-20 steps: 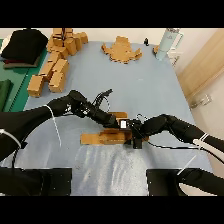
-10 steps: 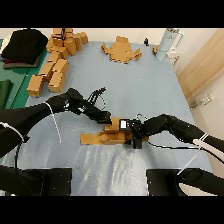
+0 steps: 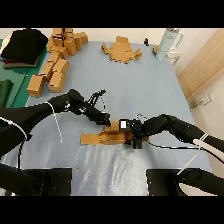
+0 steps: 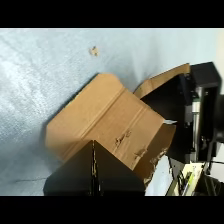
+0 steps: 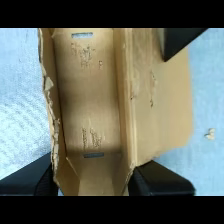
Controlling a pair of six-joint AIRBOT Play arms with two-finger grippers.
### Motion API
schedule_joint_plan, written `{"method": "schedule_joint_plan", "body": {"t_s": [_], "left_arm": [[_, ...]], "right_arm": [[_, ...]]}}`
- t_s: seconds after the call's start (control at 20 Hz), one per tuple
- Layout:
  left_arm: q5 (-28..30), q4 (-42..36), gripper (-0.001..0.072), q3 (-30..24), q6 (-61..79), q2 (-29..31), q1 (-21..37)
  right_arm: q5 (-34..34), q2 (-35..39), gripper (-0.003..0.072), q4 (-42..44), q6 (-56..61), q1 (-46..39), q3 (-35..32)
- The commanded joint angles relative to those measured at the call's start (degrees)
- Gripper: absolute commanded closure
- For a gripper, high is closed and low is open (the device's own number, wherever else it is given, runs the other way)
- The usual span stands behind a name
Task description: Fold the box.
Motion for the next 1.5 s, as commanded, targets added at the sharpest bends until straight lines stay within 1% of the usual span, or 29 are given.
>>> {"method": "schedule_joint_plan", "body": {"t_s": [0.0,0.05,0.15,0.2,0.3,0.45,0.6,0.7,0.75,0.8,0.85,0.9,1.1,1.3,1.45], "left_arm": [[-1.86,0.02,0.0700,0.13,6.12,2.91,1.90],[-2.34,0.35,0.0700,-0.57,8.11,5.11,3.32],[-2.38,0.46,0.0700,-3.98,13.16,10.64,6.38],[-2.49,0.46,0.0700,-6.54,17.73,13.97,7.67],[-1.90,0.61,0.0700,-11.98,26.36,20.83,8.35],[3.32,3.39,0.0700,-18.71,31.67,29.97,5.97],[9.33,10.73,0.0700,-23.02,33.11,37.62,1.79],[11.10,14.43,0.0698,-25.07,35.15,40.37,0.55],[11.45,15.32,0.0693,-25.99,37.57,40.46,0.55],[13.05,14.91,0.0446,-27.28,40.33,40.39,0.52],[15.67,12.83,0.0077,-28.65,43.19,40.13,0.15],[16.96,11.65,0.0015,-29.40,45.11,39.58,-0.33],[16.74,11.32,0.0015,-29.18,50.80,34.88,-3.72],[17.18,7.15,0.0015,-25.70,54.07,27.89,-5.16],[15.78,5.55,0.0016,-23.50,54.25,24.09,-5.88]], "right_arm": [[0.00,0.02,0.0162,0.00,0.02,0.04,0.04],[0.00,0.02,0.0162,0.00,0.00,0.04,0.04],[0.00,0.02,0.0162,0.00,0.02,0.04,0.04],[0.00,0.02,0.0162,0.00,0.00,0.04,0.04],[0.00,0.02,0.0162,0.00,0.02,0.04,0.04],[0.00,0.02,0.0162,0.00,0.00,0.04,0.04],[0.00,0.02,0.0162,0.00,0.02,0.04,0.04],[0.00,0.02,0.0162,0.00,0.02,0.04,0.04],[0.00,0.02,0.0162,0.00,0.00,0.04,0.04],[0.02,0.02,0.0162,0.00,0.00,0.02,0.04],[0.00,0.02,0.0162,0.00,0.02,0.02,0.04],[0.00,0.02,0.0162,0.00,0.02,0.02,0.04],[0.00,0.02,0.0162,0.00,0.02,0.02,0.04],[0.00,0.02,0.0162,0.00,0.00,0.02,0.04],[0.00,0.02,0.0162,0.00,0.02,0.02,0.04]]}}
